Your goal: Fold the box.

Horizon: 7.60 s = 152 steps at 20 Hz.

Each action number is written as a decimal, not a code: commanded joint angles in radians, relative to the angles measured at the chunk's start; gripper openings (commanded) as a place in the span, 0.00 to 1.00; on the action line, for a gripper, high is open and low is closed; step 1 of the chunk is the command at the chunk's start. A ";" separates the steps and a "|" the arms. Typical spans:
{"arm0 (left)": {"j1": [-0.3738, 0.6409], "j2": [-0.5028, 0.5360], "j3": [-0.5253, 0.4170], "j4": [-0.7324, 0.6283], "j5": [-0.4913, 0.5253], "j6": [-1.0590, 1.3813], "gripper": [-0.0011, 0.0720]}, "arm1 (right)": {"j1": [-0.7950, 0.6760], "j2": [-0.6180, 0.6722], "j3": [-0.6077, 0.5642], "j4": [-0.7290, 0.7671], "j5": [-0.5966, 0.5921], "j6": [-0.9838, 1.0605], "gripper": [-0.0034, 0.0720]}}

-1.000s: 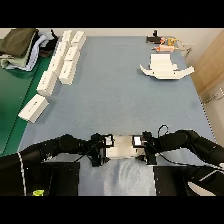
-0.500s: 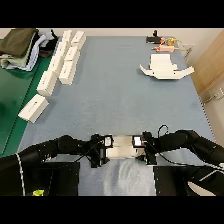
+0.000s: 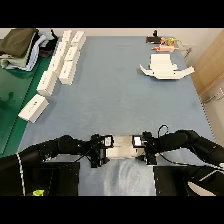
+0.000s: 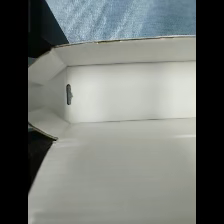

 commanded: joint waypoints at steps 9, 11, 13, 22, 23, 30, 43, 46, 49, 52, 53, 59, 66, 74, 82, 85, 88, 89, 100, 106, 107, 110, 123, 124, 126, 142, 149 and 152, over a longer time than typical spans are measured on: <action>0.000 -0.020 0.014 0.008 -0.018 0.000 0.64 | 0.000 0.000 0.000 0.000 0.001 0.000 0.72; 0.000 -0.020 0.014 0.008 -0.018 0.000 0.64 | 0.000 0.000 0.000 0.000 0.001 0.000 0.72; 0.000 -0.020 0.014 0.008 -0.016 -0.004 0.65 | 0.000 0.000 0.000 0.000 0.001 0.000 0.72; 0.000 -0.020 0.014 0.008 -0.017 -0.003 0.65 | 0.000 0.000 0.000 0.000 0.001 0.000 0.72; 0.000 -0.020 0.014 0.008 -0.017 -0.003 0.65 | 0.000 0.000 0.000 0.000 0.001 0.000 0.72; 0.000 -0.020 0.014 0.008 -0.017 -0.003 0.65 | 0.000 0.000 0.000 0.000 0.001 0.000 0.72; 0.000 -0.020 0.014 0.008 -0.017 -0.003 0.65 | 0.000 0.001 0.003 -0.025 -0.110 0.113 0.99; 0.000 -0.020 0.014 0.008 -0.017 -0.003 0.65 | -0.008 0.008 0.007 -0.150 -0.106 0.114 0.99; 0.000 -0.020 0.014 0.008 -0.017 -0.003 0.65 | -0.047 0.052 0.023 -0.212 -0.110 0.114 0.99; 0.000 -0.020 0.014 0.008 -0.017 -0.003 0.65 | -0.071 0.130 0.025 -0.262 -0.112 0.115 0.99; 0.000 -0.020 0.014 0.008 -0.017 -0.003 0.65 | -0.082 0.156 0.025 -0.279 -0.113 0.115 0.99; 0.000 -0.020 0.014 0.008 -0.017 -0.003 0.65 | -0.117 0.314 0.025 -0.076 -0.161 0.404 0.99; 0.000 -0.020 0.014 0.008 -0.017 -0.003 0.65 | -0.113 0.387 0.024 0.020 -0.182 1.296 0.99; 0.000 -0.020 0.014 0.008 -0.017 -0.003 0.65 | -0.092 0.385 0.024 0.051 -0.164 1.439 0.41; 0.000 -0.020 0.014 0.008 -0.017 -0.003 0.65 | 0.061 0.202 0.062 0.124 0.058 1.339 0.39; 0.000 -0.020 0.014 0.008 -0.017 -0.003 0.65 | 0.061 0.054 0.180 0.124 0.057 1.252 0.39; 0.000 -0.020 0.014 0.008 -0.017 -0.003 0.65 | 0.061 -0.067 0.285 0.066 0.058 1.213 0.39; 0.000 -0.020 0.014 0.008 -0.017 -0.003 0.65 | 0.061 -0.105 0.296 0.051 0.058 1.213 0.39; 0.000 -0.020 0.014 0.008 -0.017 -0.003 0.65 | 0.061 -0.286 0.293 -0.022 0.059 1.175 0.39; 0.000 -0.020 0.014 0.008 -0.017 -0.003 0.65 | 0.060 -0.243 0.306 -0.023 0.040 1.176 0.39; 0.000 -0.020 0.014 0.008 -0.017 -0.003 0.65 | 0.060 -0.213 0.317 -0.028 0.025 1.176 0.39; 0.000 -0.020 0.014 0.008 -0.017 -0.003 0.65 | 0.060 -0.083 0.341 -0.078 -0.038 1.174 0.39; 0.000 -0.020 0.014 0.008 -0.017 -0.003 0.65 | 0.060 0.288 0.200 -0.433 -0.417 0.809 0.67; 0.000 -0.020 0.014 0.008 -0.017 -0.003 0.65 | 0.061 0.281 0.198 -0.479 -0.407 0.781 0.67; 0.000 -0.020 0.014 0.008 -0.017 -0.003 0.65 | 0.061 0.257 0.198 -0.522 -0.352 0.757 0.67; 0.000 -0.020 0.014 0.008 -0.017 -0.003 0.65 | 0.219 0.123 0.115 -0.472 -0.095 0.583 0.75; 0.000 -0.020 0.014 0.008 -0.017 -0.003 0.65 | 0.225 0.123 0.104 -0.387 -0.084 0.547 0.39; 0.000 -0.020 0.014 0.008 -0.017 -0.003 0.65 | 0.241 0.122 0.104 -0.383 -0.057 0.547 0.30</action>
